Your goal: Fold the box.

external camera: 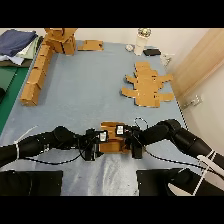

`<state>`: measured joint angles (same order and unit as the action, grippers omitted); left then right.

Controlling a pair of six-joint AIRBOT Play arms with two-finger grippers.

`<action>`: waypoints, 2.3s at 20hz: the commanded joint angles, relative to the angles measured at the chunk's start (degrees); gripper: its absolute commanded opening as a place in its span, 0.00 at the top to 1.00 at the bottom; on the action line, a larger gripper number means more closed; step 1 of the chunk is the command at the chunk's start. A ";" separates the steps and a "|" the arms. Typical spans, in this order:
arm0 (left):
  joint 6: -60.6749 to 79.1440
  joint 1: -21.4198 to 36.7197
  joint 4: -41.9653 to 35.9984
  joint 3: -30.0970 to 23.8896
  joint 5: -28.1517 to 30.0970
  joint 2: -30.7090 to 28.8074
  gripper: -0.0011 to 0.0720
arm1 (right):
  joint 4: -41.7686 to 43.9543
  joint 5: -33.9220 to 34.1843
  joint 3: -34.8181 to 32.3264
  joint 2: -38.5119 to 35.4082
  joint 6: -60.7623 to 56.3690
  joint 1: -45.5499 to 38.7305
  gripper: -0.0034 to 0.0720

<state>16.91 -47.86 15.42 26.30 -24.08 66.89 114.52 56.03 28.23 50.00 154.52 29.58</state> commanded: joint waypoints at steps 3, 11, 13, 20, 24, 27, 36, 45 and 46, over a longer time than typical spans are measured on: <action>0.00 0.00 0.00 0.04 0.04 0.02 0.15 | 1.22 -0.96 -0.24 -0.02 1.09 2.69 0.75; 0.00 0.00 0.00 0.04 0.02 0.00 0.15 | 2.16 -1.84 -0.28 1.20 1.11 2.71 0.36; 0.02 0.02 0.00 0.04 0.04 0.00 0.15 | 2.54 -2.51 -0.28 2.03 1.11 2.71 0.35; 0.00 0.02 0.00 0.04 0.04 0.02 0.15 | 2.64 -2.60 -0.26 2.43 1.11 2.69 0.77; 0.02 0.00 0.00 0.04 0.04 0.02 0.15 | 2.73 -2.73 -0.26 2.43 1.09 2.69 0.84; 0.00 0.00 0.00 0.04 0.04 0.00 0.15 | 3.43 -2.91 -0.26 2.43 1.05 2.69 0.81; 0.02 0.02 0.00 0.04 0.04 0.00 0.15 | 6.78 -5.62 -0.26 2.45 -1.01 2.69 0.46; 0.02 0.00 0.00 0.04 0.04 0.02 0.15 | 2.91 -4.52 0.15 2.12 -3.93 2.64 0.29; 0.00 0.00 0.00 0.04 0.02 0.00 0.15 | -0.57 -3.65 0.81 1.70 -10.10 2.60 0.30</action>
<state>16.86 -47.86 15.38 26.30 -24.05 66.89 119.50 51.03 28.34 52.18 151.55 32.27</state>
